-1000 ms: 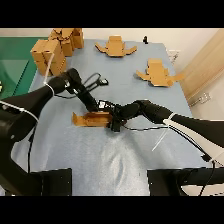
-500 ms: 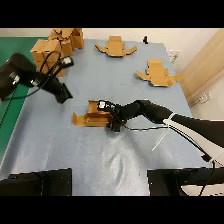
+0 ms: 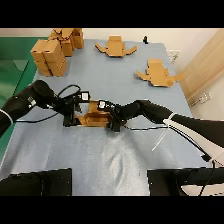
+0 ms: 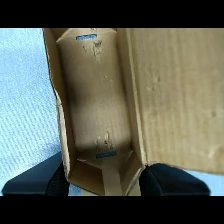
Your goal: Fold the box.
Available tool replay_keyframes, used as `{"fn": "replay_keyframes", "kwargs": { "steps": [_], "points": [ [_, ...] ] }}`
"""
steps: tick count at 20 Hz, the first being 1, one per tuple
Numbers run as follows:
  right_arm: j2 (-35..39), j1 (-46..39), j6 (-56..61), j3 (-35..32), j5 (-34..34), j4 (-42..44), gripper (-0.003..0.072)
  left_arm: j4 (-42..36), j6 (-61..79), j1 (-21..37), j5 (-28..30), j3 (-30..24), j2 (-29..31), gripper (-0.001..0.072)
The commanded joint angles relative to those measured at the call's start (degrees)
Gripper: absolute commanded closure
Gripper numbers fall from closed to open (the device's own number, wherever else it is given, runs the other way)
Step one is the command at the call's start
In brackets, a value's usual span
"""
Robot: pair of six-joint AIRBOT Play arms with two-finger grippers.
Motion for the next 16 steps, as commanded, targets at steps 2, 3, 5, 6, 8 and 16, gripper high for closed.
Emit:
{"fn": "replay_keyframes", "kwargs": {
  "steps": [2,3,5,6,8,16],
  "points": [
    [0.0,0.0,0.0,0.0,0.0,0.0,0.0676,2.3,1.9,-2.2,8.3,-0.9,-3.5,0.025],
    [0.0,0.0,0.0,0.0,0.0,0.0,0.0676,2.3,1.9,-2.3,8.3,-0.9,-4.2,0.025],
    [0.0,0.0,0.0,0.0,0.0,0.0,0.0676,1.4,1.9,-2.3,8.1,-0.9,-5.2,0.0251],
    [0.0,0.0,0.0,0.0,0.0,0.0,0.0676,0.3,1.9,-2.3,8.1,-0.9,-5.4,0.0251],
    [0.0,0.0,0.0,0.0,0.0,0.0,0.0676,-0.3,2.0,-2.8,8.2,-0.9,-5.4,0.0251],
    [0.0,0.0,0.0,0.0,0.0,0.0,0.0676,-0.5,2.1,-6.4,8.6,-0.9,-5.4,0.0577]
  ]
}}
